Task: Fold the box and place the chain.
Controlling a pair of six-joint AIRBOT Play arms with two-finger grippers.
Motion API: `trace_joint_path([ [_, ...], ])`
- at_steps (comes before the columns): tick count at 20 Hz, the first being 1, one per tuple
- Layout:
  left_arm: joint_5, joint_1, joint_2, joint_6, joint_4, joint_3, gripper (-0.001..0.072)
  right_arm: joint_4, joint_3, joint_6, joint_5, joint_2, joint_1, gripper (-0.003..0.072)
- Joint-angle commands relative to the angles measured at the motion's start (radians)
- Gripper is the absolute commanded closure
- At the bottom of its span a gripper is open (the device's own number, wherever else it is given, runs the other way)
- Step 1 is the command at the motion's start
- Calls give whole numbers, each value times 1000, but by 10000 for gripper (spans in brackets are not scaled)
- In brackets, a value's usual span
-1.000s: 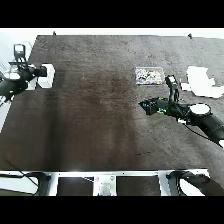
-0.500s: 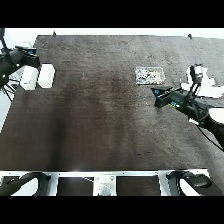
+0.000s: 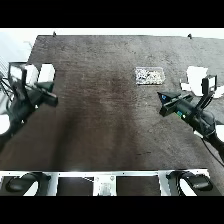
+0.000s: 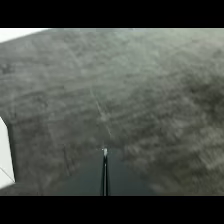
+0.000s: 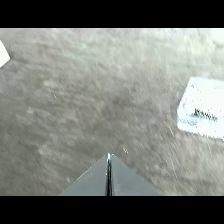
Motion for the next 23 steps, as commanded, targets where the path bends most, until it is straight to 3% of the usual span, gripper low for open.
trace_joint_path([
  [1,23,-30,89,4,-19,-153,694,-26,-104,-1,-66,85,0,675],
  [7,-32,-30,99,3,-52,-219,690,-26,-195,-6,-66,215,0,672],
  [23,-30,-30,99,3,-51,-218,689,-25,-198,-6,-66,215,0,673],
])
